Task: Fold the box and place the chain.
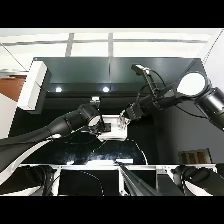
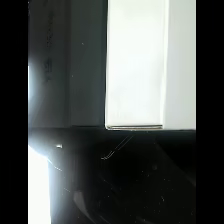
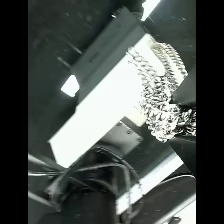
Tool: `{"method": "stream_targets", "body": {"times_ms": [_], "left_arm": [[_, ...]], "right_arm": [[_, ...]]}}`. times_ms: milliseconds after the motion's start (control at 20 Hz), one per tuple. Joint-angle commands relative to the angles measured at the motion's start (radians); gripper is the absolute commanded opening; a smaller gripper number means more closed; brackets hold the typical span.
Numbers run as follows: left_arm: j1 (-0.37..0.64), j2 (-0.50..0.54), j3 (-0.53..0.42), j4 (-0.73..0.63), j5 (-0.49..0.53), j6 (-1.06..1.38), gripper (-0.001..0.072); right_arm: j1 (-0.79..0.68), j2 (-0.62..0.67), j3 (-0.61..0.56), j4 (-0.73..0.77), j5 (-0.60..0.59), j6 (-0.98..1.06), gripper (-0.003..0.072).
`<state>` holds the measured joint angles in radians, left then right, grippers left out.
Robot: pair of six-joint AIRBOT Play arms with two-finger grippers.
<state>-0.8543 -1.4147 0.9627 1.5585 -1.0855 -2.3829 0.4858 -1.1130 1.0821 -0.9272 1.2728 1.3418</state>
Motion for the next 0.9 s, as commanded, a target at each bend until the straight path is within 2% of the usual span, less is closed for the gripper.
{"method": "stream_targets", "body": {"times_ms": [0,350,550,750,850], "left_arm": [[0.001,0.0,0.0,0.0,0.0,0.0,0.0033],[0.001,0.0,0.0,0.0,0.002,0.0,0.0033],[0.001,0.0,0.0,0.0,0.002,0.0,0.0033],[0.0,0.0,0.0,0.0,0.002,0.0,0.0033],[0.0,0.0,0.0,0.0,0.002,0.0,0.0033]], "right_arm": [[0.03,0.0,-0.001,-0.016,0.053,0.012,0.0036],[0.049,0.003,-0.001,-0.072,0.06,0.021,0.0036],[0.041,0.061,-0.001,-0.157,0.08,0.065,0.0036],[0.023,0.097,-0.004,-0.149,0.133,0.076,0.0036],[0.044,0.094,-0.026,-0.106,0.098,0.071,0.0035]]}}
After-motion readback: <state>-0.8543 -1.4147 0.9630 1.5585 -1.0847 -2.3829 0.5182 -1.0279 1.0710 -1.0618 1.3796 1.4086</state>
